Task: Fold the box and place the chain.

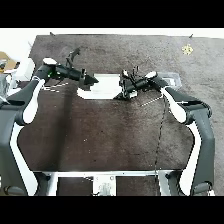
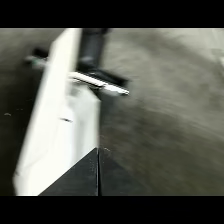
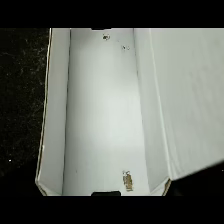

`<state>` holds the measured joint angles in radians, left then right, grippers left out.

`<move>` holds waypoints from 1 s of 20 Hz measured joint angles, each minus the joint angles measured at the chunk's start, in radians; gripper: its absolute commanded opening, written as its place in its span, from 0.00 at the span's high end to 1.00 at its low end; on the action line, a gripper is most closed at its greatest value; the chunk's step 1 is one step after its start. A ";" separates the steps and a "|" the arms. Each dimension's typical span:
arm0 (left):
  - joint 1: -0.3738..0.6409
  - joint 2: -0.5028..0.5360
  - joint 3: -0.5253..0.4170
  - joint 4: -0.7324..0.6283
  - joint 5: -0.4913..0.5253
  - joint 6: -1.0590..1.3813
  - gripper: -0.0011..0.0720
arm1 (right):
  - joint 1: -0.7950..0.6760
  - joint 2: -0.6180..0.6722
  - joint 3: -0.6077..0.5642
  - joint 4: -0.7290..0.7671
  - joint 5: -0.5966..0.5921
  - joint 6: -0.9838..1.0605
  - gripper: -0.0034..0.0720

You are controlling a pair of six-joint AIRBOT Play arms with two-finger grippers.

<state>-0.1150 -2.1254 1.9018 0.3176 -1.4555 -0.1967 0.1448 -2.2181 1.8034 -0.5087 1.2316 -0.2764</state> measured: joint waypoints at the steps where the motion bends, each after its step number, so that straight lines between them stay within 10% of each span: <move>1: -0.012 0.001 0.001 -0.002 0.044 -0.005 0.97 | 0.000 0.000 0.000 0.000 0.000 0.000 0.37; 10: -0.043 -0.026 0.000 0.131 0.343 -0.097 0.97 | 0.000 0.000 0.000 0.000 0.000 0.000 0.37; 20: -0.043 -0.074 0.001 0.164 0.341 -0.118 0.97 | 0.000 0.000 0.000 0.000 0.000 0.001 0.37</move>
<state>-0.1581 -2.1994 1.9030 0.4812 -1.1145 -0.3149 0.1448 -2.2181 1.8034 -0.5083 1.2316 -0.2752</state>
